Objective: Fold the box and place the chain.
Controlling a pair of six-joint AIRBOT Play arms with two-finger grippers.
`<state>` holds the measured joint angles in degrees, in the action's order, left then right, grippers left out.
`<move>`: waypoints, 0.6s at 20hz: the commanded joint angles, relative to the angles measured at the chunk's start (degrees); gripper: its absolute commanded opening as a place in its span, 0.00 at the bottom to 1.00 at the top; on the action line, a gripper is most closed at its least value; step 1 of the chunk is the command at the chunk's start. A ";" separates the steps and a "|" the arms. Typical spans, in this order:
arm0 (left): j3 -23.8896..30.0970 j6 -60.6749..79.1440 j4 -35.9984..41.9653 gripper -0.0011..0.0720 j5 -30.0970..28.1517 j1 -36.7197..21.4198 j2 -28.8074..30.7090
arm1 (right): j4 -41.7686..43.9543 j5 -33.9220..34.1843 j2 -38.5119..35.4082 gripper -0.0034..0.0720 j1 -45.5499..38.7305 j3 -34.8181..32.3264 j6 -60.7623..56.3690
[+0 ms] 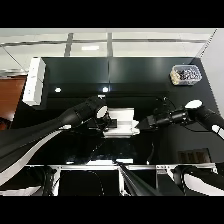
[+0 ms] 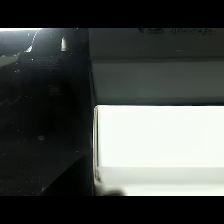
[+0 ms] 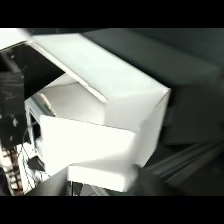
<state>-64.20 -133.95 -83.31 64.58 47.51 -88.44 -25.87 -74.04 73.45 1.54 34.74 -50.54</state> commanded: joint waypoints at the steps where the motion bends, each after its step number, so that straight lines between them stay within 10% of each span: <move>1: 0.00 0.02 -0.02 0.06 0.00 -0.04 -0.02 | 0.09 0.33 0.02 0.51 3.58 2.38 -1.33; 12: 0.00 0.02 -0.02 0.06 0.00 -0.04 -0.02 | -12.92 7.89 0.02 0.51 12.26 7.65 -15.13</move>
<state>-64.20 -133.95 -83.31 64.58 47.51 -88.44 -35.35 -68.60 73.45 11.68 41.63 -62.17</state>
